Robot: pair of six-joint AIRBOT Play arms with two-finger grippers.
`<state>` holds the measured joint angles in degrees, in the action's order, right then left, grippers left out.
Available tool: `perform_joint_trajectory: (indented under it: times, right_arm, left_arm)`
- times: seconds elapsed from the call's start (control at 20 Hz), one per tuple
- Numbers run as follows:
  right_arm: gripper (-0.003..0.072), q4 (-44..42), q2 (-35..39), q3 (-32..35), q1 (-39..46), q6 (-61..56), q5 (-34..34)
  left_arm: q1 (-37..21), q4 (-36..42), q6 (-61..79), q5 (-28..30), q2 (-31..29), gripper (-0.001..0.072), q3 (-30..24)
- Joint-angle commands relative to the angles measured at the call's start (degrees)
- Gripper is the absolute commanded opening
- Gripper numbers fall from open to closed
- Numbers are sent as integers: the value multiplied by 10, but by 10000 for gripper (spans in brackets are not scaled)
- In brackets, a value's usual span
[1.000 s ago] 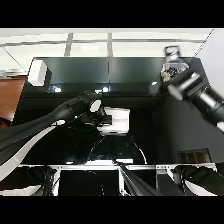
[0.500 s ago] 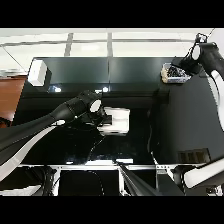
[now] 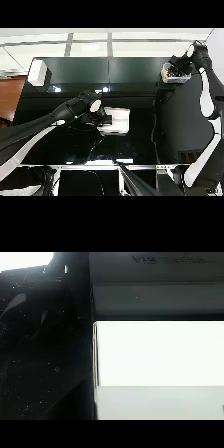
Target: Fold the box and place the chain.
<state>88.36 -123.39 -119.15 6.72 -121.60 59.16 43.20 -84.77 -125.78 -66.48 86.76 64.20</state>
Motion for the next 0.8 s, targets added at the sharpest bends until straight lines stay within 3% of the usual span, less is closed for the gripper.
perform_joint_trajectory:
  times: [0.0,0.45,0.75]
  right_arm:
    - [12,-41,-8,-7,3,17,-8]
    - [12,-41,145,-7,4,176,101]
    - [11,-42,306,-7,-23,271,123]
  left_arm:
    - [0,0,0,-1,0,24,0]
    - [0,0,0,0,0,24,0]
    - [0,0,0,0,0,24,0]
